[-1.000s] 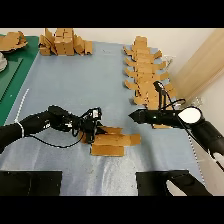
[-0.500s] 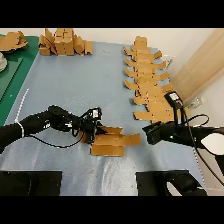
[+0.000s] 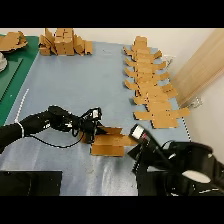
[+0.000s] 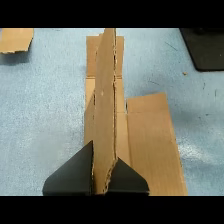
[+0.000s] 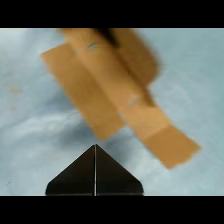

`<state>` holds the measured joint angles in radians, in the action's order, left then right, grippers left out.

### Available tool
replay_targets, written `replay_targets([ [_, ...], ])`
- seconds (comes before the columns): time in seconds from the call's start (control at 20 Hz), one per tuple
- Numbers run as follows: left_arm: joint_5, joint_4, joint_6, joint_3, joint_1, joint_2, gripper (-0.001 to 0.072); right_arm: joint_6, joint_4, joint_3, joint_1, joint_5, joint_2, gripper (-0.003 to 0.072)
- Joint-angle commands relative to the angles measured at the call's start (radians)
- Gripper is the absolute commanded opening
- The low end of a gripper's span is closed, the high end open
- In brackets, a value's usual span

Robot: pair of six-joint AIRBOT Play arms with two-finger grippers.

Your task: Fold the box.

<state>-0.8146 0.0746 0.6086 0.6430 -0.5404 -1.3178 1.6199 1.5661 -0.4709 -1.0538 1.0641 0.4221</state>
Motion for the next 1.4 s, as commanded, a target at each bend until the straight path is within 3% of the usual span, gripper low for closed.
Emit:
replay_targets([
  [0.0,0.000,0.000,0.000,0.000,0.000,0.000,0.0010,0.192,0.270,0.109,-0.278,-0.059,0.058,0.0003],
  [0.05,0.000,0.000,0.000,0.000,0.000,0.000,0.0010,0.215,0.344,0.122,-0.303,-0.064,0.088,0.0005],
  [0.1,0.000,0.000,0.000,0.000,0.000,0.000,0.0011,0.216,0.369,0.121,-0.304,-0.083,0.117,0.0073],
  [0.2,0.000,0.000,0.000,0.000,0.000,0.000,0.0010,0.216,0.361,0.121,-0.304,-0.175,0.164,0.0523],
  [0.25,0.000,0.000,0.000,0.000,0.000,0.000,0.0010,0.215,0.357,0.121,-0.304,-0.224,0.183,0.0613],
  [0.35,0.000,0.000,0.000,0.000,0.000,0.000,0.0010,0.214,0.364,0.121,-0.304,-0.297,0.222,0.0613],
  [0.55,0.000,0.000,0.000,0.000,-0.001,0.000,0.0010,0.212,0.378,0.121,-0.304,-0.323,0.323,0.0613],
  [0.75,0.000,0.000,0.000,0.000,-0.001,0.000,0.0011,0.214,0.502,0.121,-0.304,-0.328,0.408,0.0612],
  [1.35,0.000,0.000,0.000,0.000,-0.001,0.000,0.0011,0.224,0.564,0.061,-0.248,-0.280,0.418,0.0614],
])
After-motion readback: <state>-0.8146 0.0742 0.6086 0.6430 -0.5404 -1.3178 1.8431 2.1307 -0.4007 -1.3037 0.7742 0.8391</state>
